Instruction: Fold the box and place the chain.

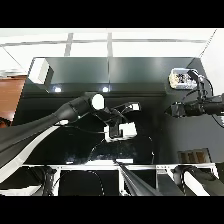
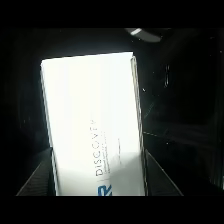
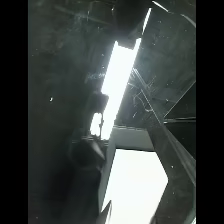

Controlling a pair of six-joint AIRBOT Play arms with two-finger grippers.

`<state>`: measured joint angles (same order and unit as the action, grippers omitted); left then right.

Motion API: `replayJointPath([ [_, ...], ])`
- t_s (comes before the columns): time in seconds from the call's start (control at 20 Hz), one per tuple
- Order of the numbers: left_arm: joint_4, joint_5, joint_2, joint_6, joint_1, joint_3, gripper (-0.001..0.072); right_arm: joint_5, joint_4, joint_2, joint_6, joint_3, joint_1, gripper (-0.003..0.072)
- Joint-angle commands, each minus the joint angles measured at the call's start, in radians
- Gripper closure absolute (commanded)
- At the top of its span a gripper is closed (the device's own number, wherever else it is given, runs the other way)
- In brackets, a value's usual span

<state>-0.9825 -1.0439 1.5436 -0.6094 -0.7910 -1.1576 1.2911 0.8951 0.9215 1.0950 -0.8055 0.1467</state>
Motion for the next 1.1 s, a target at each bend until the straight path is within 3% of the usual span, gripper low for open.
replayJointPath([
  [0.0,-0.126,0.001,0.035,-0.208,-0.057,-0.035,0.0002,-0.008,0.0,0.0,0.0,0.001,0.001,0.0668],
  [0.15,-0.26,0.019,0.048,-0.373,-0.081,-0.055,0.0036,-0.009,0.0,0.0,0.0,0.001,0.001,0.0668],
  [0.3,-0.388,-0.056,0.04,-0.54,-0.066,-0.104,0.0383,-0.014,0.0,0.0,0.0,0.001,0.001,0.0668],
  [0.45,-0.448,-0.207,-0.033,-0.621,0.045,-0.158,0.0384,-0.013,0.0,0.0,0.0,0.001,0.001,0.0668],
  [0.55,-0.458,-0.28,-0.114,-0.645,0.178,-0.16,0.0384,-0.014,0.0,0.0,0.0,0.001,0.001,0.0668],
  [0.75,-0.517,-0.376,-0.248,-0.725,0.556,-0.148,0.0383,-0.019,0.0,0.0,0.0,0.001,0.001,0.0668],
  [0.85,-0.57,-0.37,-0.27,-0.788,0.773,-0.124,0.0383,-0.031,0.0,0.0,0.0,0.001,0.001,0.0668],
  [0.95,-0.604,-0.289,-0.247,-0.84,0.983,-0.097,0.0382,-0.048,0.0,0.0,0.001,0.001,0.001,0.0668],
  [1.05,-0.523,-0.219,-0.197,-0.853,1.14,-0.101,0.0383,-0.068,-0.001,0.0,0.001,0.001,0.001,0.0668],
])
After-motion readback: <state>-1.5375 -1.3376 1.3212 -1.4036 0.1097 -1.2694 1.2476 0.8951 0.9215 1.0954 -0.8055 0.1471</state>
